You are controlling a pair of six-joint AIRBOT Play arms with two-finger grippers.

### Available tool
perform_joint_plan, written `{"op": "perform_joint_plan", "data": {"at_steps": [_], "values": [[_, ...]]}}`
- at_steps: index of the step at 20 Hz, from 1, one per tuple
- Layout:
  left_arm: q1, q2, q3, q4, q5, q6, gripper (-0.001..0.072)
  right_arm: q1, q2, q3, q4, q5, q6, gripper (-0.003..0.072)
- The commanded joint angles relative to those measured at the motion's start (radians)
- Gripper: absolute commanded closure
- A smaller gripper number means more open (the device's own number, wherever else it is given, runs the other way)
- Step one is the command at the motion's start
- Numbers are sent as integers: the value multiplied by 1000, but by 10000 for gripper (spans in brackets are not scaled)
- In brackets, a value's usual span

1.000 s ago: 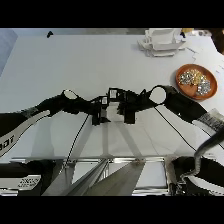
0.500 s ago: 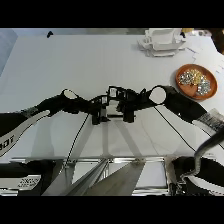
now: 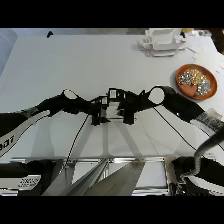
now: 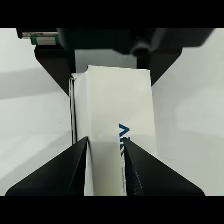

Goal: Fold the box and place the chain.

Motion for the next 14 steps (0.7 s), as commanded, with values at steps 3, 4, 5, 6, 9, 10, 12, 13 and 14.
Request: {"op": "perform_joint_plan", "data": {"at_steps": [3, 4, 5, 6, 9, 10, 12, 13, 14], "values": [[0, 0, 0, -4, 8, -3, 639, 1, 1, -18, 2, 29, -5, 437], [0, 0, 0, -4, 8, -3, 639, 1, 4, -18, 2, 26, -5, 435], [0, 0, 0, -4, 8, -3, 639, 1, 10, -18, 2, 23, -5, 422], [0, 0, 0, -4, 8, -3, 639, 1, 20, -18, 2, 23, -5, 408], [0, 0, 0, -4, 8, -3, 639, 1, 55, -18, 2, 24, -5, 406], [0, 0, 0, -4, 8, -3, 639, 0, 65, -18, 1, 27, -5, 406], [0, 0, 0, -4, 8, -3, 639, 0, 75, -18, -8, 35, -4, 407], [0, 0, 0, -4, 8, -3, 639, 0, 75, -18, -9, 40, -4, 408], [0, 0, 0, -4, 8, -3, 639, 0, 74, -18, -10, 44, -4, 408]]}}
